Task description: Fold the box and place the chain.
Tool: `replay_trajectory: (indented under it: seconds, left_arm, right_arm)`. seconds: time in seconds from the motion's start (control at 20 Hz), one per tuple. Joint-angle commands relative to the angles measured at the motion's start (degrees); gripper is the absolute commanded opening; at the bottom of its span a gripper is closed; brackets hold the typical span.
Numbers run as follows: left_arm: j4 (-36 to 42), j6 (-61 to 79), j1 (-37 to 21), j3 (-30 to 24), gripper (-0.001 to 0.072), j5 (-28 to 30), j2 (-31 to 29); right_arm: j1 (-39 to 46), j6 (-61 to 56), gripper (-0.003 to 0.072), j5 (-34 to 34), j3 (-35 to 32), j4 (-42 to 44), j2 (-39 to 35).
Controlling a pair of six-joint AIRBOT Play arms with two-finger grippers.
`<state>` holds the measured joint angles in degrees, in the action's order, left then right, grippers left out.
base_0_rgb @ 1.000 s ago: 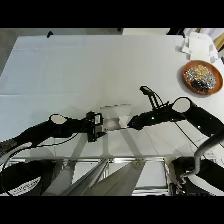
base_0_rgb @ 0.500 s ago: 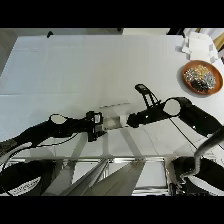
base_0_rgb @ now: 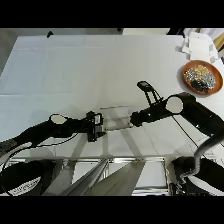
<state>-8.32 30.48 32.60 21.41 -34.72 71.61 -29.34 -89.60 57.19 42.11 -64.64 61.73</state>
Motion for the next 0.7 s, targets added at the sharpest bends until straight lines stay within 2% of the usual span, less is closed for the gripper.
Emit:
replay_trajectory:
  seconds: [0.0, 0.1, 0.25, 0.45, 0.65]
  left_arm:
    - [0.2, 0.0, 0.0, 0.0, 0.0068, 0.2, 0.0]
    - [0.2, 0.0, 0.0, 0.0, 0.0068, 0.2, 0.0]
    - [0.2, 0.0, 0.0, 0.0, 0.0068, 0.2, 0.0]
    - [0.2, 0.0, 0.0, 0.0, 0.0068, 0.2, 0.0]
    - [0.2, 0.0, 0.0, 0.0, 0.0068, 0.2, 0.0]
  right_arm:
    - [1.9, 0.5, 0.0399, 0.7, 0.2, 0.0, -2.4]
    - [5.7, 2.3, 0.037, 1.0, 0.2, 0.0, -4.0]
    - [9.8, 4.6, 0.0372, 2.0, -0.1, -0.8, -3.2]
    - [10.9, 6.0, 0.0397, 2.0, -3.1, 0.1, 0.3]
    - [14.6, 6.6, 0.0393, 1.3, -3.2, 2.0, -2.5]
